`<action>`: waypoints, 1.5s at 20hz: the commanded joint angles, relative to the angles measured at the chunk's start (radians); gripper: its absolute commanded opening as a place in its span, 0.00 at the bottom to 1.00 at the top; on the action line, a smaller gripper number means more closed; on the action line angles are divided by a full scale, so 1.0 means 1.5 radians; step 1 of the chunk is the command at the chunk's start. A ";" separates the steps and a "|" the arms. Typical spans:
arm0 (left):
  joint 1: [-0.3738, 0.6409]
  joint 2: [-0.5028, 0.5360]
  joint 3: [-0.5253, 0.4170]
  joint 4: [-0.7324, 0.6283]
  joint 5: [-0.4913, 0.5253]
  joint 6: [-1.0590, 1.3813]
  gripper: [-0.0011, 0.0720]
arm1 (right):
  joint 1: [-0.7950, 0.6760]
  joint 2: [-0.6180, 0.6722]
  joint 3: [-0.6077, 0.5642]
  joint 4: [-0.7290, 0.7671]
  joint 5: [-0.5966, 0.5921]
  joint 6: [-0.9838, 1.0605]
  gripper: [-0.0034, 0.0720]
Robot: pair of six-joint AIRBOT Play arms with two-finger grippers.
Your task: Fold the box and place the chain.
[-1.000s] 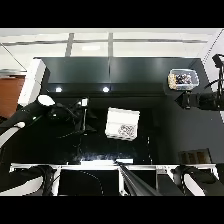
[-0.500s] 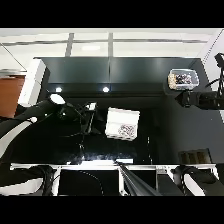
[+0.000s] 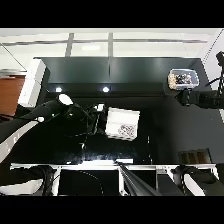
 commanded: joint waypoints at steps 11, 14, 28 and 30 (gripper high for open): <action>-0.018 -0.005 0.006 0.017 0.006 -0.010 0.65 | 0.022 -0.032 -0.045 0.044 -0.018 0.000 1.00; -0.018 -0.005 0.006 0.017 0.006 -0.010 0.65 | 0.093 -0.092 -0.048 0.111 -0.080 -0.003 1.00; -0.018 -0.005 0.007 0.016 0.007 -0.012 0.66 | 0.194 -0.245 -0.003 0.300 0.046 -0.543 0.98; -0.018 -0.005 0.007 0.016 0.007 -0.012 0.66 | 0.215 -0.245 0.006 0.298 0.072 -0.544 0.98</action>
